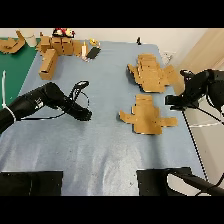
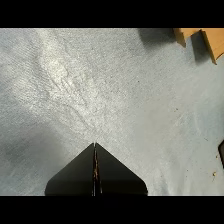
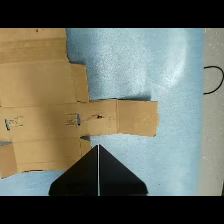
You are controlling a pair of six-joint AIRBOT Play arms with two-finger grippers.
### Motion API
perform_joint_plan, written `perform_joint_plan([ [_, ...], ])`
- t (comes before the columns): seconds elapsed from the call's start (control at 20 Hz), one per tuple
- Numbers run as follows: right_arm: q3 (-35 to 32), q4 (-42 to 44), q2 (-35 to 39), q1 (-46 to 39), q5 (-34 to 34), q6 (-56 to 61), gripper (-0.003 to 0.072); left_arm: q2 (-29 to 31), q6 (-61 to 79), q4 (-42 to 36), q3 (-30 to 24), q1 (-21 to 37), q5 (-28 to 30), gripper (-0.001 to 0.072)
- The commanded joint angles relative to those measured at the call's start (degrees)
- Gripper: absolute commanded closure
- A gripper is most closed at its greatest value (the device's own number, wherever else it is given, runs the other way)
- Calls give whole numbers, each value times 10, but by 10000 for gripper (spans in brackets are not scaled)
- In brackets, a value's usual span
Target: Fold the box.
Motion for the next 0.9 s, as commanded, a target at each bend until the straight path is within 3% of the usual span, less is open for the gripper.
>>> perform_joint_plan([
  [0.0,1,0,0,0,-4,0,682,0,0,0,0,0,0,699],
  [0.2,1,0,0,0,0,0,680,0,0,0,0,0,0,700],
  [0.25,1,-6,0,-1,2,1,601,0,0,0,0,0,0,699],
  [0.3,1,-12,0,-3,4,5,379,0,0,0,0,0,0,699],
  [0.35,1,-13,0,-8,12,6,304,0,0,0,0,0,0,699],
  [0.55,2,-14,-30,-63,38,-26,265,0,0,0,0,0,0,699],
  [0.85,40,14,-107,-122,68,-117,265,0,0,0,0,0,1,699],
])
